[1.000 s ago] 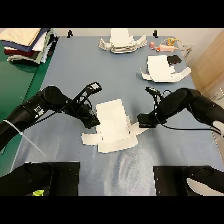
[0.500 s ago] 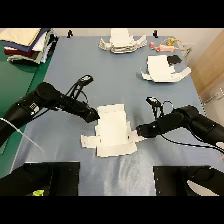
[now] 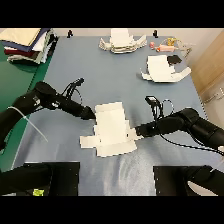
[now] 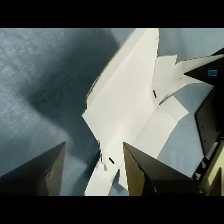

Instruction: Fold the box.

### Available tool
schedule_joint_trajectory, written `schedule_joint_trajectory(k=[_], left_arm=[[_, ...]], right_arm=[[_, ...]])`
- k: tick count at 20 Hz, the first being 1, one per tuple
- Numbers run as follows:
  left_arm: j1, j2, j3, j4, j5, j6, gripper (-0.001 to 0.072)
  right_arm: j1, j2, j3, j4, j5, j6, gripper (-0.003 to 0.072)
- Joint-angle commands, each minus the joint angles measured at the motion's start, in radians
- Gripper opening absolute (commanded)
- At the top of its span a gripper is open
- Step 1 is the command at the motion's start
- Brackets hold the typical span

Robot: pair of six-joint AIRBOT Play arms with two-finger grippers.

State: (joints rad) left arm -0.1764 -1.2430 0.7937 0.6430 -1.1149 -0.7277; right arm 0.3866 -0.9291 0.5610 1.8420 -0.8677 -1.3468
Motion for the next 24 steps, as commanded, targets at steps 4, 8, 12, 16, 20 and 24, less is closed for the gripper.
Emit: schedule_joint_trajectory(k=[4,8,12,16,20,24], left_arm=[[0.008,-0.268,0.127,-0.158,-0.187,0.138,0.0558],[-0.011,-0.362,0.207,-0.158,-0.305,0.141,0.0478],[-0.068,-0.365,0.210,-0.156,-0.324,0.216,0.0403],[-0.084,-0.365,0.210,-0.126,-0.313,0.225,0.0167],[-0.085,-0.365,0.211,-0.129,-0.299,0.241,0.0106],[-0.086,-0.365,0.211,-0.151,-0.280,0.251,0.0106]], right_arm=[[0.002,0.000,0.000,-0.005,0.003,-0.007,0.0002],[0.002,0.000,0.000,-0.005,0.003,-0.007,0.0002],[0.002,0.000,0.000,-0.005,0.003,-0.007,0.0002],[0.002,0.000,0.000,-0.005,0.003,-0.008,0.0002],[0.002,0.000,0.000,-0.005,0.002,-0.014,0.0002],[0.002,0.001,0.001,-0.021,-0.006,-0.047,0.0167]])
